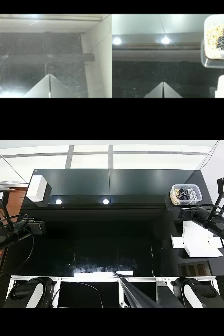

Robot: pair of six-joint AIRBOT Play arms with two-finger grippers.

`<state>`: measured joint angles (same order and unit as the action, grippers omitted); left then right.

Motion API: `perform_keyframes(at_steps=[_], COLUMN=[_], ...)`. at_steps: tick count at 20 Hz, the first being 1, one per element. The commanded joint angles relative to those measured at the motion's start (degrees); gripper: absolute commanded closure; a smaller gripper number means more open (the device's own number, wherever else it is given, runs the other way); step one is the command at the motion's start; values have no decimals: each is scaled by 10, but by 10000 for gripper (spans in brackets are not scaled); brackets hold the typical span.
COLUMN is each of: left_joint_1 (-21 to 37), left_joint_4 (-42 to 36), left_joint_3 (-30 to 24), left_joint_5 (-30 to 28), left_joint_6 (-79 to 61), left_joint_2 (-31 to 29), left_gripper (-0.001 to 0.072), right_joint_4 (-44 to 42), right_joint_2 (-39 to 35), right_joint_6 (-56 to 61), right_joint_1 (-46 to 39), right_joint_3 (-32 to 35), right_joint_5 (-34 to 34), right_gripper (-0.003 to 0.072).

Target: Fold the box and place the chain.

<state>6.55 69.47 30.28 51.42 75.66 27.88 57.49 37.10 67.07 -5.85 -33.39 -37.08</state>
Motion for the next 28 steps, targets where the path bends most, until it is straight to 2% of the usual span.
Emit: perform_keyframes(at_steps=[1,17,18,21,25,27,28], left_joint_1=[0,0,0,0,0,0,-3], left_joint_4=[0,-1,0,-10,-12,-61,-103], left_joint_3=[0,0,0,-1,-1,-1,-1], left_joint_5=[0,-1,-10,-103,-133,-171,-189], left_joint_6=[0,0,0,0,0,0,-7], left_joint_2=[0,0,0,3,4,16,28], left_gripper=[683,683,683,683,683,680,525], right_joint_4=[0,-2,-3,-4,-5,-12,-12], right_joint_2=[0,0,0,0,0,0,0], right_joint_6=[0,0,0,0,0,0,0], right_joint_1=[0,0,0,0,0,0,0], right_joint_3=[0,0,0,0,0,0,0], right_joint_5=[0,0,0,0,16,18,18], right_gripper=[668,669,668,668,668,668,668])
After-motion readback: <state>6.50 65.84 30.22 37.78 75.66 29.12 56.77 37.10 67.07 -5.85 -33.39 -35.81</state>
